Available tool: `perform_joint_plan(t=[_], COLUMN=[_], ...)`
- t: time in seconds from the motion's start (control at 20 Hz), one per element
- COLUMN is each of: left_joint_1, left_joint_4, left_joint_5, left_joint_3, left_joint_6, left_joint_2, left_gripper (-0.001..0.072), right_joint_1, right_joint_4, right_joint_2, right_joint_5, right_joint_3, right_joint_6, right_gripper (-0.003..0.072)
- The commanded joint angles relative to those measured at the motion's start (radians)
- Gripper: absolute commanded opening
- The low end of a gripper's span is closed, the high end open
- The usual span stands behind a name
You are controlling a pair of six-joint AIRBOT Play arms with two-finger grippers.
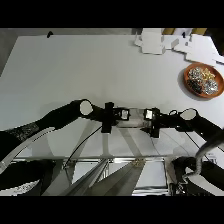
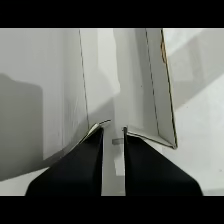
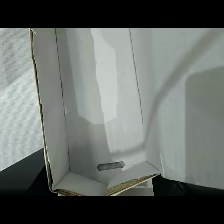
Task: Fold the box and place the chain.
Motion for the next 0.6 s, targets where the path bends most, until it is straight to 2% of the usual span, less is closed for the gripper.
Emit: perform_joint_plan(t=[0.0,0.05,0.1,0.15,0.2,0.45,0.55], left_joint_1=[-0.009,-0.009,-0.009,-0.009,-0.009,-0.002,0.006], left_joint_4=[-0.061,-0.064,-0.063,-0.062,-0.062,-0.007,0.042], left_joint_5=[0.029,0.026,0.018,0.008,-0.005,-0.029,-0.076], left_joint_3=[0.000,0.000,0.000,0.000,0.000,0.000,0.000], left_joint_6=[-0.001,-0.006,-0.010,-0.013,-0.017,-0.283,-0.434], left_joint_2=[-0.005,-0.005,-0.005,-0.005,-0.005,0.008,0.045], left_gripper=[0.0145,0.0211,0.0329,0.0407,0.0419,0.0398,0.0159], right_joint_1=[0.001,0.001,0.001,0.001,0.001,0.001,0.001], right_joint_4=[0.000,0.000,0.000,0.000,0.000,0.000,0.000], right_joint_2=[0.000,0.000,0.000,0.000,0.000,0.000,0.000], right_joint_5=[0.001,0.001,0.001,0.001,0.001,0.001,0.001], right_joint_3=[0.000,0.000,0.000,0.000,0.000,0.000,0.000], right_joint_6=[0.000,0.000,0.000,0.000,0.000,0.000,0.000], right_gripper=[0.0337,0.0337,0.0337,0.0337,0.0337,0.0337,0.0337])
